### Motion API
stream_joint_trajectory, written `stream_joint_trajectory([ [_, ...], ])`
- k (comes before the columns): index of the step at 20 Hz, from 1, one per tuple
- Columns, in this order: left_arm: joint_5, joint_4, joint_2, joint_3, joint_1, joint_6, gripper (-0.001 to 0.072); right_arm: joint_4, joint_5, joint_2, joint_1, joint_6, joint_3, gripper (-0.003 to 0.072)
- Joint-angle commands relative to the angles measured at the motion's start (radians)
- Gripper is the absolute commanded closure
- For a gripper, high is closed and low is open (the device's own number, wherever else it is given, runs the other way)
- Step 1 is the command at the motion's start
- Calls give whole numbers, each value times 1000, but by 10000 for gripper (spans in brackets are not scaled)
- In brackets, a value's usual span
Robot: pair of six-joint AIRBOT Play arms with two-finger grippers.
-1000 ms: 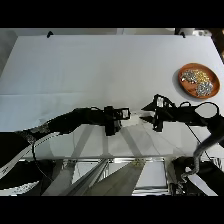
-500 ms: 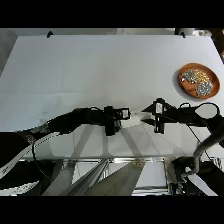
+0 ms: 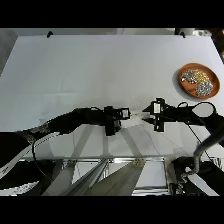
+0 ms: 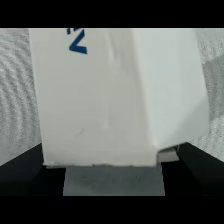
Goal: Fold the box and place the chain.
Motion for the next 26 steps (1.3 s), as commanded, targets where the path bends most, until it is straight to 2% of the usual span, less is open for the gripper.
stream_joint_trajectory([
  [1, 0, 1, 1, 0, 0, 1, 557, -4, -8, -3, 0, -2, -1, 394],
  [3, 0, 1, 1, 0, 0, 1, 557, 1, -8, -3, 0, -1, -1, 400],
  [6, 0, 1, 1, 0, 0, 1, 557, 31, -5, 3, 0, -2, -1, 464],
  [26, 0, 1, 1, 0, 0, 1, 557, 42, -35, -7, 16, -1, -1, 467],
])
